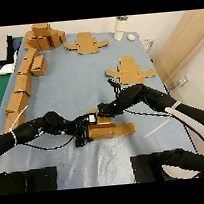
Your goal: Fold the box.
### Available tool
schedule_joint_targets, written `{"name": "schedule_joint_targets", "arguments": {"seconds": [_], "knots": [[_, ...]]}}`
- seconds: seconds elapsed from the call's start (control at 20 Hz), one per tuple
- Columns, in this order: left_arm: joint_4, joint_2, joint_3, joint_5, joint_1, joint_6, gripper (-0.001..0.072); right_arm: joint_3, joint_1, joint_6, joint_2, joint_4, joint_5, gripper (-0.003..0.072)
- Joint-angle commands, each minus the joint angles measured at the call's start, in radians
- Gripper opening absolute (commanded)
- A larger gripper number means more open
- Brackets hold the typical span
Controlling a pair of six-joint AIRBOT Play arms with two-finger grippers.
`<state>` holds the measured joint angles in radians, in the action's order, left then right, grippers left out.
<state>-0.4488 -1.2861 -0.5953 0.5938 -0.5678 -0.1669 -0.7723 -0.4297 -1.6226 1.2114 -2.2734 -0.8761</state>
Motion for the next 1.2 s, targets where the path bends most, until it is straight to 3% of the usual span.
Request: {"name": "schedule_joint_targets", "arguments": {"seconds": [0.0, 0.55, 0.7, 0.85, 1.0, 1.1, 1.15], "knots": [[0.0, 0.0, 0.0, 0.0, 0.0, 0.0, 0.045, 0.006, -0.001, -0.013, 0.048, 0.015, 0.0, 0.0198], [0.0, 0.0, 0.0, 0.0, 0.0, 0.0, 0.045, 0.019, 0.0, -0.042, 0.056, 0.018, -0.012, 0.0198], [0.0, 0.0, 0.0, 0.0, 0.0, 0.0, 0.045, -0.06, 0.03, -0.083, -0.008, 0.08, -0.111, 0.0198], [0.0, 0.0, 0.0, 0.0, 0.0, 0.0, 0.045, -0.15, 0.052, -0.122, -0.117, 0.293, -0.22, 0.0198], [0.0, 0.0, 0.0, 0.0, 0.0, 0.0, 0.045, -0.135, 0.052, -0.264, -0.226, 0.408, -0.347, 0.0199], [0.0, 0.0, 0.0, 0.0, 0.0, 0.0, 0.045, -0.074, 0.047, -0.411, -0.28, 0.36, -0.423, 0.02], [0.0, 0.0, 0.0, 0.0, 0.0, 0.0, 0.0449, -0.031, 0.04, -0.481, -0.305, 0.322, -0.435, 0.0253]]}}
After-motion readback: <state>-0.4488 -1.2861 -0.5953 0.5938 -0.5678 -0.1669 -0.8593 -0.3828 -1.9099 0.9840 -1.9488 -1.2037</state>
